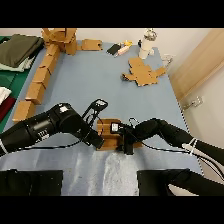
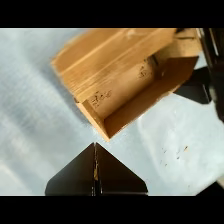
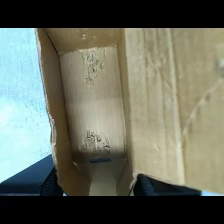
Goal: Fold the box.
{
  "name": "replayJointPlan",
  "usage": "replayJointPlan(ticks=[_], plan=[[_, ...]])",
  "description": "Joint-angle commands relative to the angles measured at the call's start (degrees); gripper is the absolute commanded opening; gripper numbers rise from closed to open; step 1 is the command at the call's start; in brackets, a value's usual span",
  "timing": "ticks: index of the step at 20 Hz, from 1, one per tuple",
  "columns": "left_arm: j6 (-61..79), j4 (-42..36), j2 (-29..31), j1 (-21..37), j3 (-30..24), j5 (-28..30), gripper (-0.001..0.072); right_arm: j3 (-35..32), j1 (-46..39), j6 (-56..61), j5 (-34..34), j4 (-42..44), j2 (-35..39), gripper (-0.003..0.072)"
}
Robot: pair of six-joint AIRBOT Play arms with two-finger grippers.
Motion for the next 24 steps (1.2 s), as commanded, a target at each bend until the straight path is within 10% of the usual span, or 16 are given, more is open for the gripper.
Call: replayJointPlan(ticks=[1,4,11,12,13,16,24], plan=[[41.13,-20.13,0.61,5.9,-5.2,4.37,0.0009,0.04,0.0,0.0,-0.04,0.0,-0.04,0.0487],[78.07,-35.63,0.61,13.09,-12.52,4.39,0.001,0.04,0.0,0.0,0.0,-0.17,-0.04,0.0487],[104.15,-34.51,4.17,25.24,-22.62,11.08,0.0062,0.04,0.0,0.0,0.0,-0.2,-0.04,0.0487],[109.72,-38.05,4.33,25.44,-24.09,12.83,0.0499,0.04,0.0,0.0,0.0,-0.2,-0.04,0.0487],[113.9,-44.22,3.8,25.49,-25.64,15.08,0.072,0.04,0.0,0.0,0.0,-0.2,-0.04,0.0487],[121.81,-56.94,-0.61,23.61,-27.82,15.63,0.072,0.04,0.0,-0.02,-0.02,-0.2,-0.04,0.0487],[120.87,-57.96,-2.84,20.31,-26.8,21.68,0.072,0.04,0.0,0.0,0.0,-0.17,-0.04,0.0487]])
